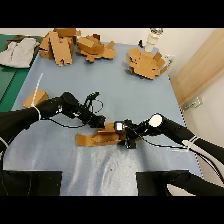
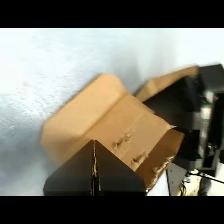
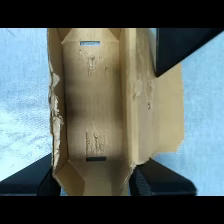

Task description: Fold the box.

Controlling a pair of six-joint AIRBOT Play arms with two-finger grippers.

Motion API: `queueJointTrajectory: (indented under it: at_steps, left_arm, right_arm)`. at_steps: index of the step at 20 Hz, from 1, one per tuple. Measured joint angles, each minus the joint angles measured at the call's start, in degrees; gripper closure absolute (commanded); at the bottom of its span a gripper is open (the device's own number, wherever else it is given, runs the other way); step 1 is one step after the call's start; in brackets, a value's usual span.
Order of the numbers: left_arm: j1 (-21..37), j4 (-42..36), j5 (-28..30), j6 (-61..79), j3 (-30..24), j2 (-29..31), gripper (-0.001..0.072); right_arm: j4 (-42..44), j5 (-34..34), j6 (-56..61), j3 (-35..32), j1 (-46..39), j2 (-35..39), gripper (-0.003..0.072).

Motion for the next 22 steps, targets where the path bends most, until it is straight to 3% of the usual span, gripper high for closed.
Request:
queueJointTrajectory:
  at_steps: [9, 17, 22]
  left_arm:
    - [0.7, 0.6, 2.2, 2.3, 1.9, 0.6, 0.0699]
    - [14.3, 1.8, -2.8, 9.6, 3.1, 3.8, 0.07]
    - [20.0, 2.6, -5.1, 33.0, 3.1, 4.2, 0.0701]
  right_arm:
    - [0.0, 0.0, 0.0, 0.0, 0.0, 0.0, 0.0153]
    - [0.1, -0.1, 0.0, 0.0, 0.1, 0.0, 0.0153]
    - [0.0, 0.0, 0.0, 0.0, 0.0, 0.0, 0.0153]
